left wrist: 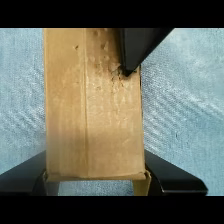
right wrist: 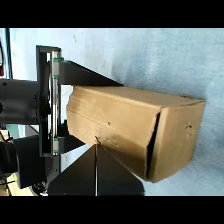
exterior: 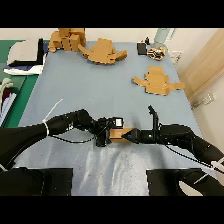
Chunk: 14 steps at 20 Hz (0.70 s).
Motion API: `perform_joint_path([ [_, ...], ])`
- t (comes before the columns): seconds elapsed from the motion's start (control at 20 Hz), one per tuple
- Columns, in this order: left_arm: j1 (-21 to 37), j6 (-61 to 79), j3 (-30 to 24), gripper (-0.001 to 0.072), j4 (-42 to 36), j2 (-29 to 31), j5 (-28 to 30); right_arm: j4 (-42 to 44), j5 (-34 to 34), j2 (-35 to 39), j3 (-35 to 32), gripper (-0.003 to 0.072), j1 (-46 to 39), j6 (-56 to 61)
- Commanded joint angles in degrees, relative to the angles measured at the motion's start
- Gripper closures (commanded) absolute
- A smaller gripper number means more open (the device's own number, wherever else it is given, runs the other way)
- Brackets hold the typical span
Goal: Fold the box.
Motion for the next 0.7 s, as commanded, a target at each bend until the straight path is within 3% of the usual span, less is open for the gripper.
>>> perform_joint_path([
  [0.0,0.00,0.00,-0.02,0.0394,0.02,-0.02,0.02,-0.63,-0.02,-0.96,-0.07,0.0685,0.02,0.00],
  [0.3,0.00,0.00,-0.02,0.0394,0.02,-0.02,0.04,0.00,-0.09,-1.62,0.13,0.0685,0.33,-0.24],
  [0.55,0.00,0.00,-0.02,0.0394,0.02,-0.02,0.02,-0.48,0.85,3.43,0.13,0.0685,0.31,-0.24],
  [0.65,0.00,0.00,-0.02,0.0394,0.02,-0.04,0.02,-4.68,1.64,6.10,0.66,0.0685,-0.17,0.13],
])
